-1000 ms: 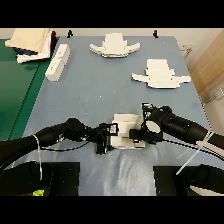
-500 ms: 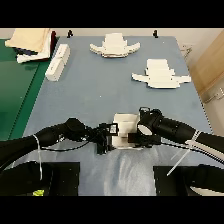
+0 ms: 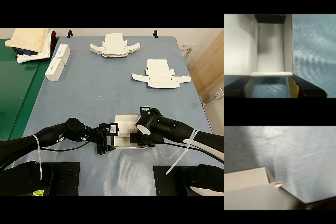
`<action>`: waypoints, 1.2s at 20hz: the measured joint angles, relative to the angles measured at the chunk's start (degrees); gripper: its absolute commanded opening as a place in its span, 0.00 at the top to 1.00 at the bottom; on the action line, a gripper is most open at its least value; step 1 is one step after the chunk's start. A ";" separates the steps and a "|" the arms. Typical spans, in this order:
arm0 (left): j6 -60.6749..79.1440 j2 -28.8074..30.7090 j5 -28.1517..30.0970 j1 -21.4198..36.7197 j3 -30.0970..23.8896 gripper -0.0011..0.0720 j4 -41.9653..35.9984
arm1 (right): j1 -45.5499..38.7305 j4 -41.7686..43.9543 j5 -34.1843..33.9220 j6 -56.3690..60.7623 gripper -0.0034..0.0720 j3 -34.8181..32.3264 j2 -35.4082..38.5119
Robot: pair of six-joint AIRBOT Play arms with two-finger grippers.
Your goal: Fold the box.
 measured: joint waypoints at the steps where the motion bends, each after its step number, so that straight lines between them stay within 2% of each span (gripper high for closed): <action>1: 0.00 0.00 0.02 0.00 0.00 0.17 0.02 | 0.07 0.02 -0.39 -0.20 0.49 0.07 0.02; 21: -0.02 0.02 0.28 0.02 0.00 0.17 0.11 | 0.09 4.24 -5.27 -2.05 0.51 0.09 0.11; 22: 0.00 0.02 0.35 0.02 0.00 0.17 0.17 | 0.11 4.50 -5.73 -2.14 0.52 0.09 0.11; 23: 0.00 0.00 0.37 0.02 0.00 0.17 0.22 | 0.11 4.70 -6.10 -2.16 0.58 0.09 0.11; 24: 0.00 0.00 0.37 0.02 0.00 0.17 0.22 | 0.11 4.87 -6.36 -2.23 0.58 0.09 0.11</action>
